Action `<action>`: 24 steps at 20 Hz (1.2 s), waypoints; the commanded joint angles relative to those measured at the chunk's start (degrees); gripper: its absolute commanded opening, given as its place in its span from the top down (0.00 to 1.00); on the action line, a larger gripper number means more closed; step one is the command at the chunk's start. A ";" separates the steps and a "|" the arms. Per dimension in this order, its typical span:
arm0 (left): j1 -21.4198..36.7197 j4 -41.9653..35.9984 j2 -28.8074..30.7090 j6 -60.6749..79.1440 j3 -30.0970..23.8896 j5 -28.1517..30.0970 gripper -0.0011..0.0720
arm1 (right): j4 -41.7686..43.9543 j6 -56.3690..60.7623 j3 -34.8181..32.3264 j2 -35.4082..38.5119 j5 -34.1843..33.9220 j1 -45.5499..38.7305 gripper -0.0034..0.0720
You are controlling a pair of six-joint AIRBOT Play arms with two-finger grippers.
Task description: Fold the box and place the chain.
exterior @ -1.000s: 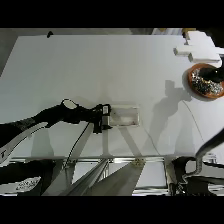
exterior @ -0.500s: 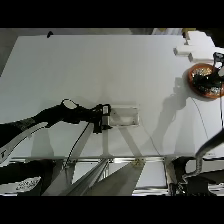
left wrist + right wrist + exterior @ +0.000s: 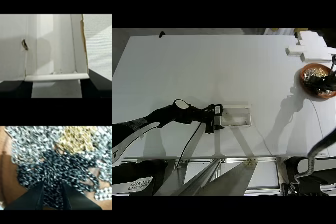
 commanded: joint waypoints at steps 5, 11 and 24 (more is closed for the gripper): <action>0.00 0.02 -0.02 0.00 0.00 0.02 0.80 | 2.91 -1.60 0.00 -1.40 0.39 -0.15 0.82; 0.00 0.02 -0.02 0.00 0.00 0.02 0.80 | 2.67 -3.30 0.00 3.54 3.56 -0.15 0.93; 0.00 0.00 -0.02 0.00 0.00 0.02 0.80 | 17.59 -15.13 -0.02 38.14 31.39 -0.15 0.93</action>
